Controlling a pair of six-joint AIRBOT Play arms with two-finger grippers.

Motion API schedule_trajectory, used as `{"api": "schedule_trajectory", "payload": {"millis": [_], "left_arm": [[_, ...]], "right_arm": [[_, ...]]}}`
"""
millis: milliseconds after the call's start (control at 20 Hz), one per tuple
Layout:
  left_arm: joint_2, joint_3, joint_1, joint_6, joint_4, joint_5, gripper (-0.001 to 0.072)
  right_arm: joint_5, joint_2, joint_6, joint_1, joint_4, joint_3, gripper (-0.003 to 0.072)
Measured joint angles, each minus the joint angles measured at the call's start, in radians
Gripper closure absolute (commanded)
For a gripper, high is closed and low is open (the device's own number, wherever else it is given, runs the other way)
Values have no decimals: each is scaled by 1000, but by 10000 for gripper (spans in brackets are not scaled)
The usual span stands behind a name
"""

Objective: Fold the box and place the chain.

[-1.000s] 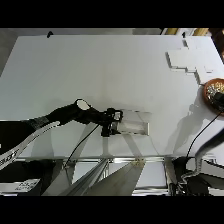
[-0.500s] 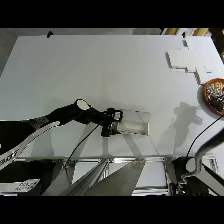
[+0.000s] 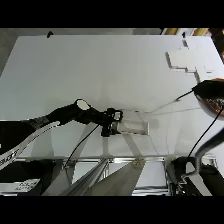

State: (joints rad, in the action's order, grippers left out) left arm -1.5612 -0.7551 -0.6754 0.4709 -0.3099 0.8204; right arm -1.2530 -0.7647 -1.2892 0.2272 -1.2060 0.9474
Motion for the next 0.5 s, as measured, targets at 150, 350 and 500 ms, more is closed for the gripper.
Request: {"api": "schedule_trajectory", "payload": {"millis": [150,350,500], "left_arm": [[0,0,0,0,0,0,575],[0,0,0,0,0,0,575],[0,0,0,0,0,0,575]], "right_arm": [[-70,64,-12,-116,7,-5,663],[-136,143,-31,-254,14,-40,663],[-159,201,-43,-332,17,-94,663]]}}
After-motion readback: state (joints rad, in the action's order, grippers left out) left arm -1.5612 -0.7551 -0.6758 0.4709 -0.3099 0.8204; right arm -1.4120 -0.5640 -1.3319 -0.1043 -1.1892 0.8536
